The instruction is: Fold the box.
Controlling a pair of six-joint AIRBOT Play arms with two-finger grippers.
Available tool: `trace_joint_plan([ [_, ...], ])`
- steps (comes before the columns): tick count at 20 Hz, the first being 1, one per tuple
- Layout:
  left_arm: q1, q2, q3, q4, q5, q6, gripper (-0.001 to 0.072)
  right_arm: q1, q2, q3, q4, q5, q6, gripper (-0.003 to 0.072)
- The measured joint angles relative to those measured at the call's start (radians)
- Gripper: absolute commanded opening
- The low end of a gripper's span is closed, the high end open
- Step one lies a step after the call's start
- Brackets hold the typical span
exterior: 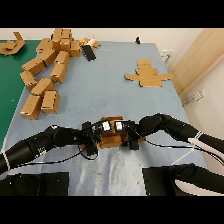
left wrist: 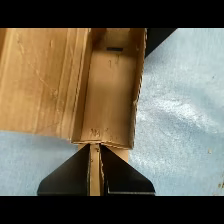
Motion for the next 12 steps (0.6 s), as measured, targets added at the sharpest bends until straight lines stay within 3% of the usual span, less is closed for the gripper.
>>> trace_joint_plan([
  [8, 0.000, -0.030, 0.000, -0.063, 0.011, 0.036, 0.0098, 0.000, 0.000, 0.000, 0.000, 0.000, -0.001, 0.0511],
  [9, 0.000, -0.033, 0.000, -0.068, 0.015, 0.036, 0.0231, 0.000, 0.000, 0.000, 0.000, 0.000, -0.001, 0.0511],
  [10, 0.000, -0.036, 0.000, -0.072, 0.017, 0.037, 0.0430, 0.000, 0.000, 0.000, 0.000, 0.000, 0.000, 0.0511],
  [11, 0.000, -0.037, 0.000, -0.073, 0.017, 0.037, 0.0488, 0.000, 0.000, 0.000, -0.001, 0.000, 0.000, 0.0511],
  [12, 0.000, -0.038, 0.000, -0.077, 0.019, 0.037, 0.0489, 0.000, 0.000, 0.000, -0.002, 0.000, 0.000, 0.0511],
])
